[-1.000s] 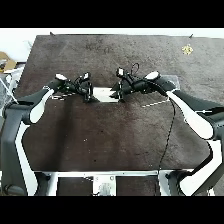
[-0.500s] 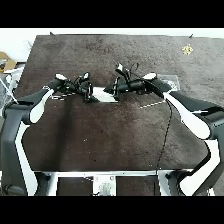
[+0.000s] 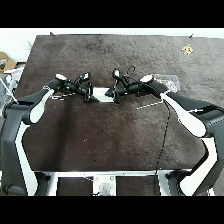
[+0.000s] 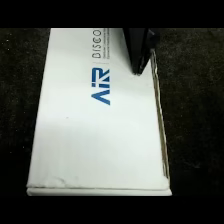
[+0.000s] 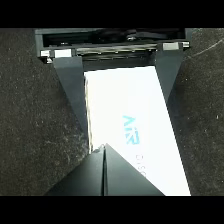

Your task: Fold the box and place the chain.

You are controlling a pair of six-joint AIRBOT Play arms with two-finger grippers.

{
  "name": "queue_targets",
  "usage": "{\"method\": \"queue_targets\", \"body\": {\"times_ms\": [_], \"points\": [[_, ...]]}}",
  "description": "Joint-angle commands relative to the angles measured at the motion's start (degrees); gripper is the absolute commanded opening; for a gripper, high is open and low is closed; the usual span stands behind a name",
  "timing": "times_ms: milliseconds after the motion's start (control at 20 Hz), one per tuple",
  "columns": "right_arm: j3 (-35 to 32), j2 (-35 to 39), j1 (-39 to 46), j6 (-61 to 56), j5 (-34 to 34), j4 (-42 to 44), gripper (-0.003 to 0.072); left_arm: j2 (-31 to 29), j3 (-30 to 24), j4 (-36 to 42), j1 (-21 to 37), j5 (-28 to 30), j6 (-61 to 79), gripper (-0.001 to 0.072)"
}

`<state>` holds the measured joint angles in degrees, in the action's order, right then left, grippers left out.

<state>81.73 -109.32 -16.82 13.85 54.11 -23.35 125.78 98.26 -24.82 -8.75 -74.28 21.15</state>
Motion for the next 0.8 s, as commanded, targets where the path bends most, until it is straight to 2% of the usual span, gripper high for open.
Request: {"method": "queue_targets", "body": {"times_ms": [0,250,400,600,750], "points": [[-0.07,1.53,0.11,-0.17,-0.55,-1.16,0.0004,0.00,0.02,0.04,0.04,-0.07,-0.13,0.0344],[-0.09,12.46,0.13,-1.40,-0.85,5.64,0.0003,0.00,0.02,0.04,0.04,-0.07,-0.13,0.0344],[-1.60,21.38,0.13,-8.33,-5.53,5.38,0.0002,0.00,0.02,0.04,0.04,-0.07,-0.13,0.0344],[-10.75,33.70,0.11,-14.69,-14.25,4.92,0.0003,0.00,0.02,0.04,0.04,-0.07,-0.13,0.0344],[-22.38,43.30,0.11,-17.42,-20.76,4.31,0.0003,0.00,0.02,0.04,0.04,-0.07,-0.13,0.0344]]}}
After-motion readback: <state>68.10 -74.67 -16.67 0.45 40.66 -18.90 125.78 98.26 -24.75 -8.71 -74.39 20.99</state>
